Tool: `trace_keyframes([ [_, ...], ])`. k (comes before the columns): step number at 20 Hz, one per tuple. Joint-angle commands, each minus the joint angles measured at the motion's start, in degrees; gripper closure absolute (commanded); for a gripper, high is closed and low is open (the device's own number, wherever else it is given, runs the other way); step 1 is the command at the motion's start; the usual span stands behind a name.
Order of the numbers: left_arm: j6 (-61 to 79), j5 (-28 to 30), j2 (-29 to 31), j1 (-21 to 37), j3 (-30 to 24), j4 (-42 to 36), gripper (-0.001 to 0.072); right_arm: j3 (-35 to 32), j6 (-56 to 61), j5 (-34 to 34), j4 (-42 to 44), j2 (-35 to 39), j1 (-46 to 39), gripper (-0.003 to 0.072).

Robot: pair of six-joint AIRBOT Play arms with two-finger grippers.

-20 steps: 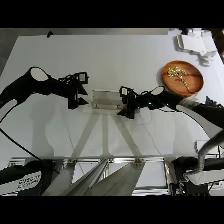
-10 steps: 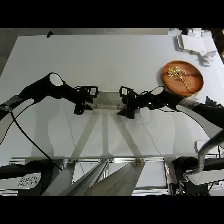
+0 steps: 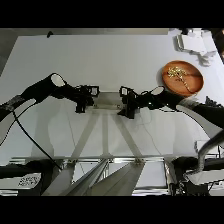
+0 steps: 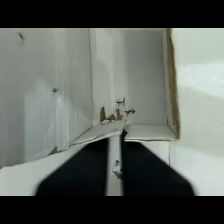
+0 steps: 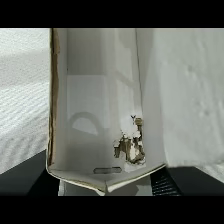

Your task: Fold the box and place the chain.

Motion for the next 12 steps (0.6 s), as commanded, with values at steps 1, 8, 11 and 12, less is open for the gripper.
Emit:
trace_keyframes([
  [1,-0.3,-0.2,0.0,0.0,0.0,-4.0,0.0458,0.0,0.0,0.0,0.0,0.0,0.0,0.0286],
  [8,-7.0,-2.3,0.1,0.1,0.0,-4.7,0.0635,0.0,0.0,0.0,0.0,0.0,0.0,0.0286],
  [11,-12.4,-2.3,2.3,1.0,0.0,-1.7,0.0697,0.0,0.0,0.0,0.0,0.0,0.0,0.0286],
  [12,-13.8,-2.3,3.9,1.7,0.0,-0.5,0.0697,0.0,0.0,0.0,0.0,0.0,0.0,0.0286],
])
